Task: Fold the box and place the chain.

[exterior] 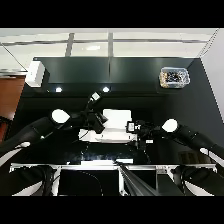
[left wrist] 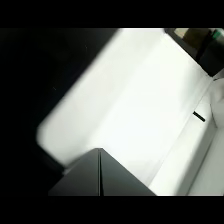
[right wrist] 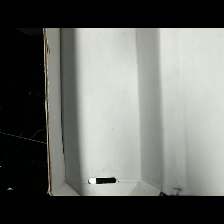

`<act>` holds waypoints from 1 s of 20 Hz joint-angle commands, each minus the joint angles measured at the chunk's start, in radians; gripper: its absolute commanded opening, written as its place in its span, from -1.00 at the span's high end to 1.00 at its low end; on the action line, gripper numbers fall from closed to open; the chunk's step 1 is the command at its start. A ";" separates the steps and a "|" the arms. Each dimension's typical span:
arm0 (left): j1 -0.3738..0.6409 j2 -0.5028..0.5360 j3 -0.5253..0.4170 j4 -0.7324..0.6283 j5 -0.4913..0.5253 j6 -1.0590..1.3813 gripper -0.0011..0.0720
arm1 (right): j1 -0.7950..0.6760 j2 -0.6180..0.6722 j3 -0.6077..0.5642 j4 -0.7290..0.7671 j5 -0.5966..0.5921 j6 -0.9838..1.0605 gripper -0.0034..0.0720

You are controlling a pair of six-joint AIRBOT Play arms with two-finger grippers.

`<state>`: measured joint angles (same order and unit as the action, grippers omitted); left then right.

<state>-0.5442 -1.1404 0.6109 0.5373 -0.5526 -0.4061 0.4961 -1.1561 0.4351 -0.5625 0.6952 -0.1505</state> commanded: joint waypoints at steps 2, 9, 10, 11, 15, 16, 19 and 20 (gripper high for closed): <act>0.157 0.181 0.034 0.274 -0.293 0.006 0.89 | 0.001 0.000 -0.001 0.000 0.000 0.000 -0.33; 0.237 0.240 -0.112 0.439 -0.477 0.352 -0.95 | 0.001 0.000 -0.001 0.000 0.000 0.000 -0.33; 0.204 0.230 -0.139 0.394 -0.433 0.399 -0.95 | 0.001 0.000 -0.001 0.000 0.000 0.000 -0.33; 0.171 0.217 -0.158 0.360 -0.380 0.421 -0.95 | 0.001 0.000 -0.001 0.000 0.000 0.000 -0.33; 0.042 0.143 -0.173 0.274 -0.193 0.425 -0.95 | 0.001 0.000 -0.001 0.000 0.000 0.000 -0.33; 0.015 0.129 -0.173 0.256 -0.144 0.425 -0.95 | 0.001 0.000 -0.001 0.000 0.000 0.000 -0.33; -0.024 0.092 -0.172 0.215 -0.074 0.399 -0.95 | 0.001 0.000 -0.001 0.000 0.000 0.000 -0.33; -0.024 0.080 -0.171 0.189 -0.077 0.398 -0.95 | 0.001 0.000 -0.001 0.000 0.000 0.000 -0.33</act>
